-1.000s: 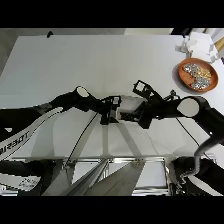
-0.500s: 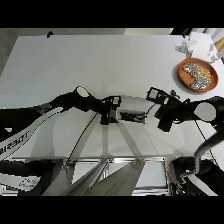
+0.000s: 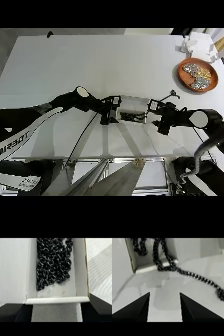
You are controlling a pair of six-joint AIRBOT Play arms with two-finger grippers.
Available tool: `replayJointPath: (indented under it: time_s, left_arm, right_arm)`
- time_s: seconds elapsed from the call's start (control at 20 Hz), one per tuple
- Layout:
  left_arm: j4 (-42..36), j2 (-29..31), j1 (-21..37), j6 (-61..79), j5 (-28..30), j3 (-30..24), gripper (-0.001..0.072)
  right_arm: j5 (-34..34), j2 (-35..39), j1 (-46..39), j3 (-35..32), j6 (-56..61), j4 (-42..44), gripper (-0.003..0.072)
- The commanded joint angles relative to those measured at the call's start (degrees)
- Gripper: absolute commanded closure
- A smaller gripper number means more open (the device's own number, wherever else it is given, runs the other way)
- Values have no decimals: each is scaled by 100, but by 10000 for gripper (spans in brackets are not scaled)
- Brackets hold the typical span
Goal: Fold the box and place the chain.
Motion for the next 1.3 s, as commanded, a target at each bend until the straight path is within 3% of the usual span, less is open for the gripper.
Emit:
replayJointPath:
  time_s: [0.0, 0.1, 0.4, 0.65, 0.9, 1.0, 1.1, 1.15, 1.25]
  left_arm:
    - [2, 0, 2, 0, 2, 2, 504]
    - [2, 0, 2, 2, 2, 2, 504]
    - [2, 0, 2, 0, 2, 2, 504]
    - [2, 0, 2, 0, 2, 2, 504]
    - [2, 0, 2, 2, 2, 2, 504]
    - [2, 0, 2, 0, 2, 2, 504]
    - [2, 0, 2, 0, 2, 2, 504]
    - [2, 0, 2, 0, 2, 2, 504]
    - [2, 0, 2, 0, 0, 2, 504]
  right_arm:
    - [-656, -166, -15, -321, -1443, 708, 265]
    - [-730, -417, -15, -321, -1836, 931, 136]
    - [-1412, -861, -15, -321, -1932, 1309, 152]
    - [-1423, -940, -15, -321, -1954, 1436, 174]
    - [-1386, -1023, 153, -321, -2583, 1897, 331]
    - [-1397, -1082, 229, -321, -2667, 1856, 439]
    - [-1412, -1082, 227, -321, -2653, 1676, 534]
    - [-1405, -1080, 227, -321, -2588, 1510, 540]
    - [-1408, -1080, 227, -321, -2194, 1130, 674]
